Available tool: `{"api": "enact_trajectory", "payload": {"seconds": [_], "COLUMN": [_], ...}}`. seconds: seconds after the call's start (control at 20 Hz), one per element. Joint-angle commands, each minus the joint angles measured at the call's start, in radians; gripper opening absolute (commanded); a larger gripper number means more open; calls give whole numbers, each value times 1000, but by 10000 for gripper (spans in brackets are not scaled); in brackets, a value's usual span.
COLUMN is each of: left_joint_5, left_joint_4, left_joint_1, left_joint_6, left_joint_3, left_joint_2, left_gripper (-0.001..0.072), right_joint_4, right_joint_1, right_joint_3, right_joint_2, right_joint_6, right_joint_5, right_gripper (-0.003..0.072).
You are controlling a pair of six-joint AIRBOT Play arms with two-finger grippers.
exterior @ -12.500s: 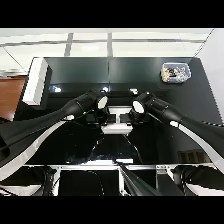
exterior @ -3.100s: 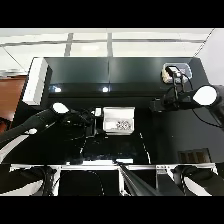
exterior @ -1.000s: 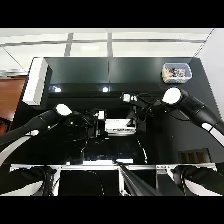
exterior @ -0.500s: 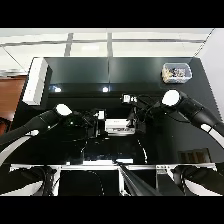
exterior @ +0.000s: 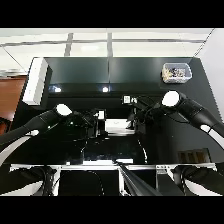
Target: Fold the box and place the chain.
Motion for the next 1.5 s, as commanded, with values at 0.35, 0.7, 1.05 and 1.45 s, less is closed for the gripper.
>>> {"api": "enact_trajectory", "payload": {"seconds": [0.35, 0.7, 1.05, 1.45], "left_joint_5": [0, 0, 0, 0], "left_joint_4": [0, 0, 0, -1], "left_joint_1": [0, 0, 0, 0], "left_joint_6": [-2, -2, -2, -2], "left_joint_3": [-1, -1, -1, -1], "left_joint_2": [-1, -1, -1, -1], "left_gripper": [397, 397, 398, 398], "right_joint_4": [-46, 47, 380, 269], "right_joint_1": [47, -75, -76, -74], "right_joint_3": [-16, 15, -125, -173], "right_joint_2": [0, 88, 30, -33], "right_joint_6": [7, 671, 705, 772], "right_joint_5": [5, 186, -35, -91], "right_gripper": [384, 2, 15, 15]}}
